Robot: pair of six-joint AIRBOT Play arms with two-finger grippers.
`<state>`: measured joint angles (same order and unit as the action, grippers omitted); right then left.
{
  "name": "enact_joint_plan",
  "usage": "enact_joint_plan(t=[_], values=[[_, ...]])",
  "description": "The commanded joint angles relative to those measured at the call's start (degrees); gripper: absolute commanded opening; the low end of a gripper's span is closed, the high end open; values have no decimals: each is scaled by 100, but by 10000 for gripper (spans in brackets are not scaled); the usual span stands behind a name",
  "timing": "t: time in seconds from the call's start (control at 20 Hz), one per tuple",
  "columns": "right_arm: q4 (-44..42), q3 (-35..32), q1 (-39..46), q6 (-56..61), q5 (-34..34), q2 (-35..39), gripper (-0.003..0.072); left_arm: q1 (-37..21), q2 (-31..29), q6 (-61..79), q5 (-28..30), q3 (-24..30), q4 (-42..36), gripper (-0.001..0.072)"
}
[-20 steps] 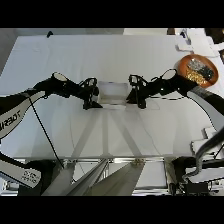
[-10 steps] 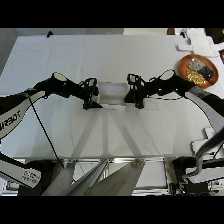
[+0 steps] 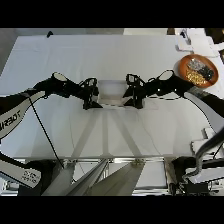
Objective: Fold the box and place the chain.
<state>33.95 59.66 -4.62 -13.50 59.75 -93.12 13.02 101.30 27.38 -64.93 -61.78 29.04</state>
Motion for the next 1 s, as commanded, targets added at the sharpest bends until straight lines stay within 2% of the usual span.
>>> enact_joint_plan(t=[0.0, 0.05, 0.1, 0.5, 0.75, 0.95], values=[[7, -2, -7, 15, 164, -4, 319, 4, 0, 2, 0, -2, 0, 175], [7, -2, -7, 13, 243, -4, 189, 4, 0, 2, 0, -2, 0, 175], [7, -2, -7, 13, 273, -4, 4, 4, 0, 2, 0, -2, 0, 175], [-192, -2, -7, 17, 612, 188, 13, 4, 0, 2, 0, -2, -2, 175], [-232, -2, 50, 26, 721, 785, 13, 4, 0, 2, 0, -2, -2, 175], [-177, -2, 459, 951, 673, 1532, 12, 4, 0, 2, 0, -2, 0, 175]])
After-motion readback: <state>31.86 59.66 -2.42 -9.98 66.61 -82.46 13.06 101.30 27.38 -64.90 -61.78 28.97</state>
